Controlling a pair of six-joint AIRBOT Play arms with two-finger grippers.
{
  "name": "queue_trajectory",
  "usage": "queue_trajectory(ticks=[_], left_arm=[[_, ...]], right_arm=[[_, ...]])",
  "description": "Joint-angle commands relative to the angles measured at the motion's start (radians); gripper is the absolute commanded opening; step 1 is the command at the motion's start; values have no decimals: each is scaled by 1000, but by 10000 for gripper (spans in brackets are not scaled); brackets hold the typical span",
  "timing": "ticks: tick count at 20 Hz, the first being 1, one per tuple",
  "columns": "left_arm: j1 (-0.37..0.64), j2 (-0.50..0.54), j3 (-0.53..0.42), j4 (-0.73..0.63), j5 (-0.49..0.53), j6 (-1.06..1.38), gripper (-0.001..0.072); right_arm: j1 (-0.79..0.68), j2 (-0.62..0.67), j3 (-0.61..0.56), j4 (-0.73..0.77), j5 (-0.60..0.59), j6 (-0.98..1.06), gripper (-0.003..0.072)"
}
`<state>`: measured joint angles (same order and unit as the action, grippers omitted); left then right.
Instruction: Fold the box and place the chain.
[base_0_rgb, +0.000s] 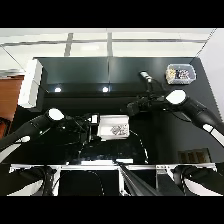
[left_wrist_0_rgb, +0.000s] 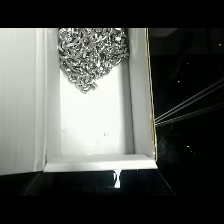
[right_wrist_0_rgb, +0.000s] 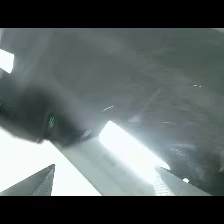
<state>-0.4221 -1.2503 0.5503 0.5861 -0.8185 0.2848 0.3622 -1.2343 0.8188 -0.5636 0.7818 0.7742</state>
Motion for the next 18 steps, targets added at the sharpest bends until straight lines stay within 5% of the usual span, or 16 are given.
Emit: queue_trajectory(ticks=[1,4,18], left_arm=[[-1,-1,0,1,2,0,424],[-1,-1,0,1,2,0,425],[-1,-1,0,1,2,0,425]], right_arm=[[13,-16,62,-29,249,-412,720],[25,-10,79,-138,341,-490,720],[151,-17,71,-177,285,-565,720]])
